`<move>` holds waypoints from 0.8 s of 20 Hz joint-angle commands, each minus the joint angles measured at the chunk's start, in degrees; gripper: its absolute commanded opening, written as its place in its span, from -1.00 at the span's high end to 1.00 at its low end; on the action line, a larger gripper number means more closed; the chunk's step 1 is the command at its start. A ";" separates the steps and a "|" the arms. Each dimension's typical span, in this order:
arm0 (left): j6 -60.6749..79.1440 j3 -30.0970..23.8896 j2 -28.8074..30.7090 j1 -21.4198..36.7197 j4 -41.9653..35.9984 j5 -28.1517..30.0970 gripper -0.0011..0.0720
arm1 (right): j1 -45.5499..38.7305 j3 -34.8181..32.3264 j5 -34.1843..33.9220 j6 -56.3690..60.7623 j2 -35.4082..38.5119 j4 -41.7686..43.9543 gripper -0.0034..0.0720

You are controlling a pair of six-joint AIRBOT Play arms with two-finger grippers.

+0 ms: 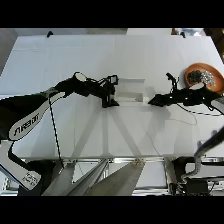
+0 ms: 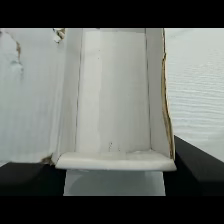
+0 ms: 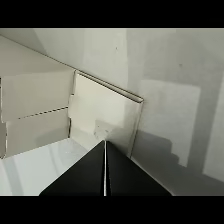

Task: Fold the box and place the chain.

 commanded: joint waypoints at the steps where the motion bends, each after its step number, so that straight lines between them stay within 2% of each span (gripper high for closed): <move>1: -0.02 0.02 -0.04 -0.02 -0.02 0.02 0.54 | 0.85 -0.04 0.52 -3.45 -0.44 2.86 0.90; 7: 0.00 0.02 -0.04 -0.02 -0.02 0.02 0.54 | -3.34 -0.04 1.40 -3.45 6.14 1.16 0.90; 10: 0.00 0.02 -0.04 -0.02 0.00 0.02 0.54 | -7.37 -0.04 1.09 -0.90 10.95 -4.35 0.90; 13: 0.00 0.02 -0.04 -0.02 -0.02 0.04 0.54 | -8.15 -0.09 0.63 1.88 11.19 -9.38 0.90; 16: 0.00 0.02 -0.04 -0.02 -0.02 0.04 0.54 | -6.95 -0.33 0.39 2.16 9.97 -9.27 0.91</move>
